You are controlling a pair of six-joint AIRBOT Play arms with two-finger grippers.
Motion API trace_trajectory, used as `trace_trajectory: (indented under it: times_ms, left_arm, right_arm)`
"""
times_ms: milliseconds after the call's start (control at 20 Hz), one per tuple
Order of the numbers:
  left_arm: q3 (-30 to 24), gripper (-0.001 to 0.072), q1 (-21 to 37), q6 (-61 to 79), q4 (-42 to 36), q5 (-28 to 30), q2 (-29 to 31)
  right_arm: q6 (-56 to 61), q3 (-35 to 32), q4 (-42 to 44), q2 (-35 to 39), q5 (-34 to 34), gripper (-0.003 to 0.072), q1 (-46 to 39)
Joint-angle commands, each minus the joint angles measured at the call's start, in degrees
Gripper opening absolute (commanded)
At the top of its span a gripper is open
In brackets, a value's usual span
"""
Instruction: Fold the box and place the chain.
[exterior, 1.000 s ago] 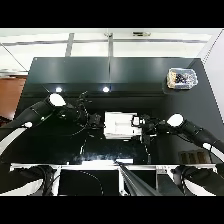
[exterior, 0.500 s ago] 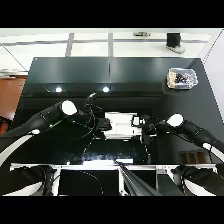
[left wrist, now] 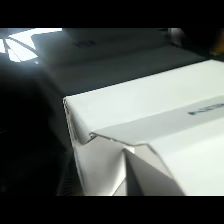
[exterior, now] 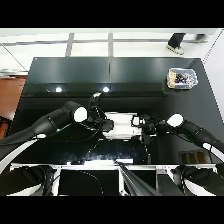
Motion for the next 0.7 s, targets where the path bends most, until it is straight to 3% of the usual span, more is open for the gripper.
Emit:
trace_trajectory:
  times_ms: [0, 450, 500, 550, 650]
  left_arm:
    - [1.44, 0.0349, -2.73, -8.11, 6.38, -1.07, -0.44]
    - [1.51, 0.0348, -4.04, -14.53, 6.84, -1.84, -2.01]
    - [1.75, 0.0339, -4.04, -14.69, 6.86, -1.95, -2.54]
    - [2.32, 0.0281, -4.07, -14.64, 6.84, -2.08, -3.26]
    - [4.70, 0.0275, -4.70, -14.64, 7.28, -2.64, -5.29]
  right_arm:
    - [0.00, 0.02, -0.02, 0.02, -0.04, 0.0535, 0.02]
    - [-0.02, 0.02, -0.02, 0.02, -0.02, 0.0535, 0.02]
    - [-0.02, 0.02, -0.02, 0.02, -0.02, 0.0535, 0.02]
    - [-0.02, 0.02, -0.02, 0.02, -0.02, 0.0535, 0.02]
    - [-0.02, 0.02, -0.02, 0.02, -0.02, 0.0535, 0.02]
